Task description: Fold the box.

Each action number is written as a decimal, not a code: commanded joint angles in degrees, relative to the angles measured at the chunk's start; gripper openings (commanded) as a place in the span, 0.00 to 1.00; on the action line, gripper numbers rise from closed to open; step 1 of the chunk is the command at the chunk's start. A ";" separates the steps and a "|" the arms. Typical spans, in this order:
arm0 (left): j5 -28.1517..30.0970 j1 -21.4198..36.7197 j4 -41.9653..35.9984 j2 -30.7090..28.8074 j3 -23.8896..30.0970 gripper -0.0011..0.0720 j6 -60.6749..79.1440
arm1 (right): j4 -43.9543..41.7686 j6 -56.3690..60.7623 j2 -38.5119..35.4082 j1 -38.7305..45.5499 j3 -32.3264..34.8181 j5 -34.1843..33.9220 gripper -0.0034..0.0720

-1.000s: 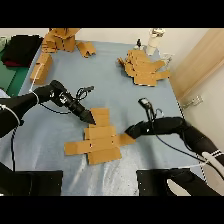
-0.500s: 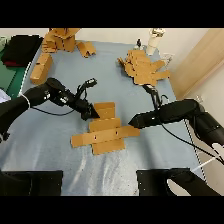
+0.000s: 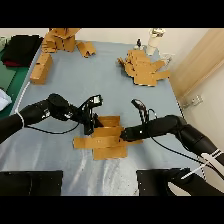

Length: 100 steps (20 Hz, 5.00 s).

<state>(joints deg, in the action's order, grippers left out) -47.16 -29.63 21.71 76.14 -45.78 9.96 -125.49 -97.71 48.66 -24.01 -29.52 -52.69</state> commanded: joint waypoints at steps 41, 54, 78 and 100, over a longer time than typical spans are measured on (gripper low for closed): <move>6.34 -8.61 -0.48 -7.08 8.11 0.03 2.03 | 34.64 26.32 -10.45 -0.74 5.07 -1.79 0.05; 6.03 -8.48 1.51 -8.44 7.98 0.03 2.21 | 34.62 26.29 -10.40 -0.74 5.20 -1.86 0.05; 5.11 -8.52 1.46 -7.91 8.00 0.03 2.19 | 16.76 13.81 -11.69 -0.79 5.18 -7.67 0.05; 5.14 -8.57 1.46 -7.91 8.00 0.03 2.19 | 39.30 -3.61 -6.99 -43.93 12.55 10.08 0.68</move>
<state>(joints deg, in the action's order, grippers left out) -42.02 -38.15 23.18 68.20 -37.74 12.14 -91.05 -101.51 36.64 -67.11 -16.27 -45.63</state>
